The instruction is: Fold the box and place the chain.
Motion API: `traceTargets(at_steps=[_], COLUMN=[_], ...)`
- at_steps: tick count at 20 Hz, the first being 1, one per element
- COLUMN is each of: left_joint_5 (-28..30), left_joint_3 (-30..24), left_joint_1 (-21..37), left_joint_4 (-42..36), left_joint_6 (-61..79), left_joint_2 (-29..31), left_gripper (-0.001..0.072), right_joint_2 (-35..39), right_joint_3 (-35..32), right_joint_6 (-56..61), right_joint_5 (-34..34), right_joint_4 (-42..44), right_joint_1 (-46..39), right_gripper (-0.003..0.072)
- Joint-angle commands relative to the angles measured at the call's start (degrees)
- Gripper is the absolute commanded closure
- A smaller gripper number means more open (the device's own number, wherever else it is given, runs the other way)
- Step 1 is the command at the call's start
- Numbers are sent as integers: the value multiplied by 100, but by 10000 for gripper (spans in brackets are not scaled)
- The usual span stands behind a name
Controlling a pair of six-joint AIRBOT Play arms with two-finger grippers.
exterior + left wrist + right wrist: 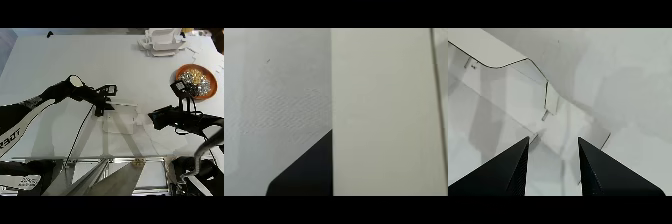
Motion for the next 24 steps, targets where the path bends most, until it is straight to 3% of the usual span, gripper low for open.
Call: traceTargets(at_steps=[1, 12, 24], left_joint_5=[-74, 398, 396], left_joint_3=[7, 7, 7], left_joint_1=[2, 2, 2], left_joint_4=[-153, -254, -256], left_joint_6=[164, 164, 179], left_joint_2=[4, 4, -79], left_gripper=[703, 703, 701], right_joint_2=[-2, -2, -2], right_joint_3=[0, 0, 0], right_joint_6=[0, 0, -2], right_joint_5=[0, 0, 0], right_joint_4=[0, 0, -2], right_joint_1=[4, 4, 4], right_gripper=[348, 348, 348])
